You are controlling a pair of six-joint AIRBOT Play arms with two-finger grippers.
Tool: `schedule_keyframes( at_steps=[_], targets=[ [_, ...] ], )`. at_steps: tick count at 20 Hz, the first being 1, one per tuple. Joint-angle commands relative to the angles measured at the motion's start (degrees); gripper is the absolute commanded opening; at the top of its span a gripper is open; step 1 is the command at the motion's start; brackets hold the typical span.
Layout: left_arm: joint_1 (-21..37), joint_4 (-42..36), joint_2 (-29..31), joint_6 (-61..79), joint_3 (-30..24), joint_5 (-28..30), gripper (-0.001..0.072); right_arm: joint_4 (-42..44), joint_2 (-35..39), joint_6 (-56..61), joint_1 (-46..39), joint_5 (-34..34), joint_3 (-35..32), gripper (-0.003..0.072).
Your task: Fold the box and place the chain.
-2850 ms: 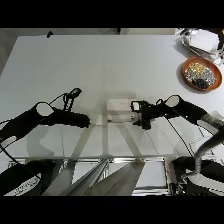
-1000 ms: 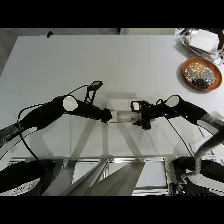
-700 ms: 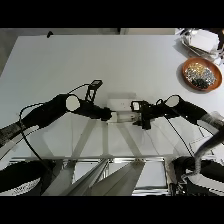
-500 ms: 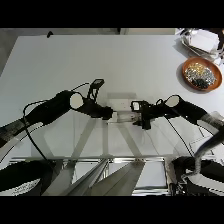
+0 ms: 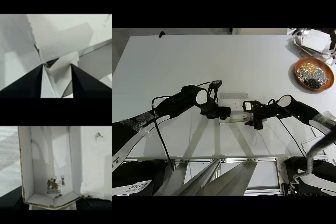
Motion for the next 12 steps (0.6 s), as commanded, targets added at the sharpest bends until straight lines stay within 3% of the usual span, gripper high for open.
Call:
schedule_keyframes(
  at_steps=[1, 4, 8, 12],
  targets=[
    [-0.9, 6.9, -1.7, -9.6, 1.9, -4.4, 0.033, 0.0, 0.0, 0.0, 0.0, 0.0, 0.0, 0.0296],
    [-1.6, 11.1, -3.6, -13.5, 4.3, -9.4, 0.033, 0.0, 0.0, 0.0, 0.0, 0.0, 0.0, 0.0296],
    [-3.6, 11.5, -7.0, -14.0, 8.9, -11.5, 0.033, 0.0, 0.0, 0.0, 0.0, 0.0, 0.0, 0.0296],
    [-4.8, 11.8, -7.9, -15.6, 9.7, -11.8, 0.0305, 0.0, 0.0, 0.0, 0.0, 0.0, 0.0, 0.0296]
  ],
)
